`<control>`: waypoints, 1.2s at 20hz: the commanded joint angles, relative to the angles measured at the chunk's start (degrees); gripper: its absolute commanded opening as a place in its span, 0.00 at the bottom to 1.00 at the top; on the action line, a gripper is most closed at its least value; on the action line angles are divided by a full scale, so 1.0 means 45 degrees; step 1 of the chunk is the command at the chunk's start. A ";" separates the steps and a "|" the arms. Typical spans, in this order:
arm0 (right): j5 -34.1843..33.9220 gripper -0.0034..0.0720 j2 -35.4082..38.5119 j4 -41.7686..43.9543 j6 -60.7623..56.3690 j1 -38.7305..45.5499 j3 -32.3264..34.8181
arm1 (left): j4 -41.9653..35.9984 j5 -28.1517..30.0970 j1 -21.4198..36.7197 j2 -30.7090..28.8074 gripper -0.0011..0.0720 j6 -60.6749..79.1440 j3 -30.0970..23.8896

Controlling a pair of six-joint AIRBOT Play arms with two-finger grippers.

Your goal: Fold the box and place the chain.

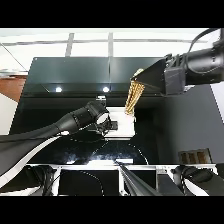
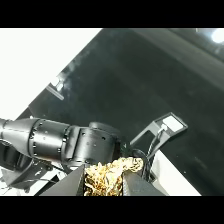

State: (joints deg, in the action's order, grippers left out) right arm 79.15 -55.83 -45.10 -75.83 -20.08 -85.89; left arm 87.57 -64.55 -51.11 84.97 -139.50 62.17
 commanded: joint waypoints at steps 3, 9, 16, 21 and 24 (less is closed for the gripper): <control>0.0316 0.09 -0.0019 0.0121 -0.0005 0.0146 -0.0423 | 0.0005 0.0005 -0.0010 0.0005 0.05 0.0000 0.0005; 0.0010 0.09 -0.0019 0.1234 0.0160 0.0151 -0.0427 | 0.0005 0.0015 -0.0010 0.0005 0.05 0.0000 0.0005; 0.0214 0.09 -0.0141 -0.0913 -0.0355 0.0146 -0.0345 | 0.0005 0.0000 -0.0010 0.0005 0.05 0.0000 0.0005; 0.0272 0.09 -0.0175 -0.1001 -0.0379 -0.0481 0.1846 | 0.0005 0.0005 -0.0010 0.0005 0.05 0.0000 0.0005; -0.1064 0.09 -0.0194 -0.1005 -0.0384 -0.1205 0.3725 | 0.0005 0.0005 -0.0010 0.0005 0.05 0.0000 0.0005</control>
